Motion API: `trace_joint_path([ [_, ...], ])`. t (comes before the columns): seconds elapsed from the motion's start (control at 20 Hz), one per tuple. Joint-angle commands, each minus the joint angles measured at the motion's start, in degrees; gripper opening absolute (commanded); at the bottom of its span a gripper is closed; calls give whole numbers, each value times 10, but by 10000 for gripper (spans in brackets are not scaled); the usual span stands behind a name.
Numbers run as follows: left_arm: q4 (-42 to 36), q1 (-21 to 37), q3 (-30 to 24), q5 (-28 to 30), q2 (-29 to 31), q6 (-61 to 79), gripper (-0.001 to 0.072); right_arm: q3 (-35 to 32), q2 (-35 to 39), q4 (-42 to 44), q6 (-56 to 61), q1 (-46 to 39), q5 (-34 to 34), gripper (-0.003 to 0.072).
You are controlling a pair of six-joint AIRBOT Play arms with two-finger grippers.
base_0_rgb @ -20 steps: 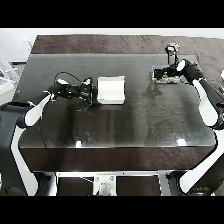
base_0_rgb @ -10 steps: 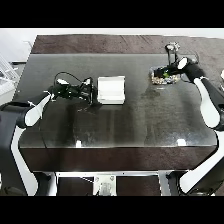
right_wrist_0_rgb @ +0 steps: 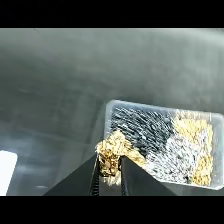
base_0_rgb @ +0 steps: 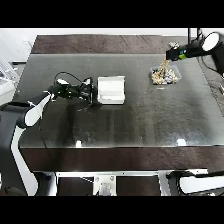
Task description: Fold the box and place the chain.
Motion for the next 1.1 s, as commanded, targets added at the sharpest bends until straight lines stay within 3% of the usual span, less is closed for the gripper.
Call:
trace_joint_path([
  [0.0,0,0,0,0,0,0,543,1,100,-3,-2,45,20,3],
  [0.3,0,0,0,0,0,0,542,1,188,-3,-16,136,2,3],
  [0.75,0,0,0,0,0,0,542,-6,162,-1,-14,252,3,3],
  [1.05,0,0,0,0,0,0,542,-77,132,51,-10,265,-13,3],
])
